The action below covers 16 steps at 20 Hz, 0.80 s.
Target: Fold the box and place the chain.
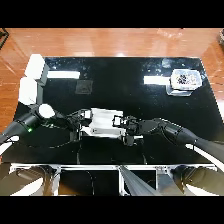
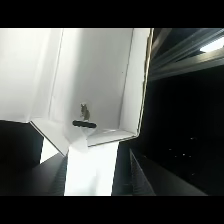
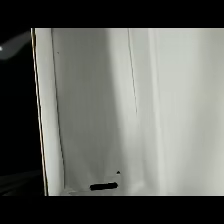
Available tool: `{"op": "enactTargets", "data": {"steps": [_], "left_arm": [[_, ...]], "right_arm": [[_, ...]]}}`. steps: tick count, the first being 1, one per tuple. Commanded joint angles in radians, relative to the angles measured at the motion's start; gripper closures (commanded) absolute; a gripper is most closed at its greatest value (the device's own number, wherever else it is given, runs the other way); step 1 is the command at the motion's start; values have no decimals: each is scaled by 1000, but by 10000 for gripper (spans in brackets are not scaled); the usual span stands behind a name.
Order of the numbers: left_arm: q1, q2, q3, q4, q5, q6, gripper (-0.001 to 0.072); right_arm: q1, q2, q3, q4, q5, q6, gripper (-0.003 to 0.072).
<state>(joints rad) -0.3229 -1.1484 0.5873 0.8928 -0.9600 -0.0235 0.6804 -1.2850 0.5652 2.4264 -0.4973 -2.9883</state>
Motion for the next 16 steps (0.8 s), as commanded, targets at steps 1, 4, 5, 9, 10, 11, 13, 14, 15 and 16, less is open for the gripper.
{"op": "enactTargets", "data": {"steps": [1, 4, 5, 9, 10, 11, 13, 14, 15, 16], "left_arm": [[0, 0, 1, 42, 7, 16, 276], [1, 0, 1, 88, -14, -18, 281], [1, 1, 3, 100, -18, -35, 281], [0, 4, 3, 112, -4, -36, 278], [0, 4, 3, 112, 6, -36, 277], [0, 4, 3, 112, 21, -36, 278], [0, 4, 3, 93, 66, -36, 277], [0, 4, 3, 81, 84, -35, 277], [0, 4, 3, 60, 93, -31, 277], [0, 3, 3, 40, 92, -26, 278]], "right_arm": [[0, 0, -1, 0, 0, 0, 667], [0, 0, 0, 0, 0, 0, 666], [0, 0, -1, 0, 0, 0, 667], [0, 0, -1, 0, 0, 0, 666], [0, 0, 0, 0, 0, 0, 666], [0, 0, -1, 0, 0, 0, 666], [0, 0, 0, 0, 0, 0, 666], [0, 0, -1, 0, 0, 0, 667], [0, 0, 0, 0, 0, 0, 667], [0, 0, 0, 0, 0, 0, 666]]}}
